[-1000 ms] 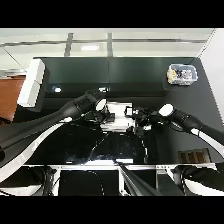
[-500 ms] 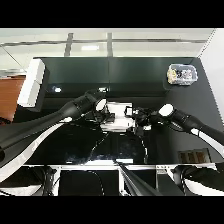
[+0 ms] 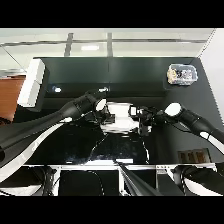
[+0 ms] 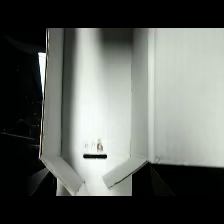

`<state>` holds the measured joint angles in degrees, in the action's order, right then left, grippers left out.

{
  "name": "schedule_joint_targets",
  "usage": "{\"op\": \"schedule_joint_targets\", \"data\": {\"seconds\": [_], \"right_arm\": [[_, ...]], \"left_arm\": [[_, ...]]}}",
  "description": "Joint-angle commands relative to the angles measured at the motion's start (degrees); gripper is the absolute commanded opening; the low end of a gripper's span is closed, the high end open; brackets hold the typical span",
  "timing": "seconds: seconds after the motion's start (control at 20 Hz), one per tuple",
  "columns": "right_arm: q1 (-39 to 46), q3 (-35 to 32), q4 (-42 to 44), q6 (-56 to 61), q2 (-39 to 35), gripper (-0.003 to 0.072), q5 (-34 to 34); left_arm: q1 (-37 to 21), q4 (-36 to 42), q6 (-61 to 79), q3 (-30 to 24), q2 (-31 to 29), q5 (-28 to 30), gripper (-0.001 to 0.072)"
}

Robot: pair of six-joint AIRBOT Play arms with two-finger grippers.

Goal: Fold the box and place the chain.

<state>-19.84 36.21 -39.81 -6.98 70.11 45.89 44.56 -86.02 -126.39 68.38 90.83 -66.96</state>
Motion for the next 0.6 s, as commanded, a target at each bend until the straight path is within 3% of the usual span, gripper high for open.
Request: {"op": "schedule_joint_targets", "data": {"seconds": [0.0, 0.1, 0.2, 0.25, 0.3, 0.55], "right_arm": [[0.68, 0.04, -4.0, 0.61, -1.07, 0.072, 1.66], [0.68, 0.04, -3.82, 0.59, -1.01, 0.072, 1.51], [0.66, -0.09, -3.08, 0.59, -0.9, 0.0443, 1.53], [0.68, -0.22, -1.79, 0.59, -0.85, 0.0353, 1.42], [0.63, -0.22, -0.42, 0.59, -0.7, 0.0187, 1.49], [-2.93, -0.22, 7.37, 0.79, 1.62, 0.0191, -2.27]], "left_arm": [[0.04, 0.2, -0.09, 0.04, 0.0, 0.24, 0.0024], [0.04, 0.2, -0.07, 0.04, 0.0, 0.26, 0.0024], [0.04, 0.2, -0.07, 0.04, 0.0, 0.26, 0.0025], [0.04, 0.22, -0.07, 0.04, 0.0, 0.31, 0.0025], [0.04, 0.22, -0.07, 0.04, 0.0, 0.31, 0.0025], [0.04, 0.22, -0.07, 0.04, 0.0, 0.37, 0.0025]]}}
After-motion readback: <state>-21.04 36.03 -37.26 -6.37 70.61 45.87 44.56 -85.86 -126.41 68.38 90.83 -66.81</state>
